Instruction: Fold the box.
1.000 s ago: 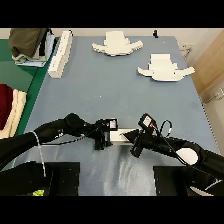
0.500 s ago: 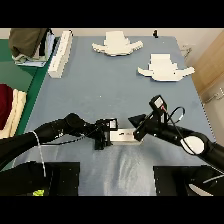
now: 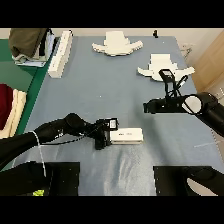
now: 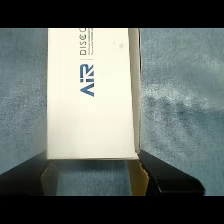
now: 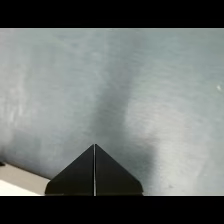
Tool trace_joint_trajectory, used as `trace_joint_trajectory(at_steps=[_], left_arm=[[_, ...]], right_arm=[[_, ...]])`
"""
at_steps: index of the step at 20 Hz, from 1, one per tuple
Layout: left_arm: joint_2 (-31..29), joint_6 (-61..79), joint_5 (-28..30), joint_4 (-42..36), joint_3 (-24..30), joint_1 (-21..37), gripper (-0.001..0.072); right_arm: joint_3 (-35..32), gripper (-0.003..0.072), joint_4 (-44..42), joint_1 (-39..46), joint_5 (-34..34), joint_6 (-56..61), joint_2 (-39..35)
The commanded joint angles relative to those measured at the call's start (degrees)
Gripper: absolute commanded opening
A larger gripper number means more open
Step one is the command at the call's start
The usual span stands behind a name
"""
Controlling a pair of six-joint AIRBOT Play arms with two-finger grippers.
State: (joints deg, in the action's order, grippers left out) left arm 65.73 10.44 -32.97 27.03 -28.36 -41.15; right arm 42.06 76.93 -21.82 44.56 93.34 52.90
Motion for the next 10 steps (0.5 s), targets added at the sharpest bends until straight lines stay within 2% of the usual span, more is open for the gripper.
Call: trace_joint_trajectory(at_steps=[1,6,8,10], left_arm=[[-0.39,-2.86,0.00,0.00,-0.94,0.09,0.0430],[-4.96,-8.11,2.34,0.11,-1.64,2.69,0.0430],[-7.10,-12.50,4.92,0.44,-1.64,7.15,0.0430],[-8.48,-16.74,7.61,0.68,-1.64,14.43,0.0430]], right_arm=[[2.27,0.0002,4.28,1.86,1.18,12.68,2.03],[2.27,0.0003,4.81,1.86,0.81,13.92,2.03],[2.27,0.0003,6.88,1.86,0.81,16.24,2.03],[2.27,0.0002,8.44,1.86,0.81,17.66,2.03]])
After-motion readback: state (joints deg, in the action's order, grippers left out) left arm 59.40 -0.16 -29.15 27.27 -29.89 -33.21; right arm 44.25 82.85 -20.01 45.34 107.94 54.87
